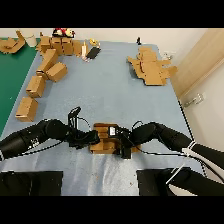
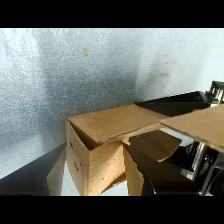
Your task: Fold the box.
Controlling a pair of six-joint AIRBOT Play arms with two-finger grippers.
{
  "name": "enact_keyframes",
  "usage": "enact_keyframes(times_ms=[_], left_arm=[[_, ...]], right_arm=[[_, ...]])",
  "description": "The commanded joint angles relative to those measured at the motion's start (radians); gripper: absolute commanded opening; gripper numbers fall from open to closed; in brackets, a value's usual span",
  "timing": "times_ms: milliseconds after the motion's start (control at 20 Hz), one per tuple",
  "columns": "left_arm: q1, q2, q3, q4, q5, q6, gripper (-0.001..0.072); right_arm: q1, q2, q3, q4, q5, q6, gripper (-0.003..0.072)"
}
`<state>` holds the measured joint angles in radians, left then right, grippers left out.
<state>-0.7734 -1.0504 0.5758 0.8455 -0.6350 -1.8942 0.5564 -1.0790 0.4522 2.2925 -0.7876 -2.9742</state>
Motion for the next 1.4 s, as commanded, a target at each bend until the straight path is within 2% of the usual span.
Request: enact_keyframes(times_ms=[0, 150, 400, 650, 1000, 1150, 1350], left_arm=[[0.000, -0.008, 0.003, 0.009, -0.003, -0.029, 0.0561], [-0.030, -0.024, 0.008, 0.061, 0.002, -0.105, 0.0561], [-0.130, -0.095, 0.121, 0.330, -0.023, -0.341, 0.0541], [-0.151, -0.158, 0.176, 0.381, -0.117, -0.391, 0.0540], [-0.237, -0.232, 0.258, 0.603, -0.267, -0.594, 0.0541], [-0.243, -0.251, 0.294, 0.626, -0.301, -0.592, 0.0541], [-0.243, -0.252, 0.296, 0.613, -0.245, -0.593, 0.0540]], right_arm=[[0.000, 0.000, 0.000, 0.000, 0.000, 0.000, 0.0446], [0.000, 0.000, 0.000, 0.000, 0.000, 0.000, 0.0446], [0.000, 0.000, 0.000, 0.000, 0.000, 0.000, 0.0446], [0.000, 0.000, 0.000, 0.000, 0.000, 0.000, 0.0447], [0.000, 0.000, 0.000, 0.000, 0.000, 0.000, 0.0446], [0.000, 0.000, 0.000, 0.000, 0.000, 0.000, 0.0447], [0.000, 0.000, 0.000, 0.000, 0.000, 0.000, 0.0446]])
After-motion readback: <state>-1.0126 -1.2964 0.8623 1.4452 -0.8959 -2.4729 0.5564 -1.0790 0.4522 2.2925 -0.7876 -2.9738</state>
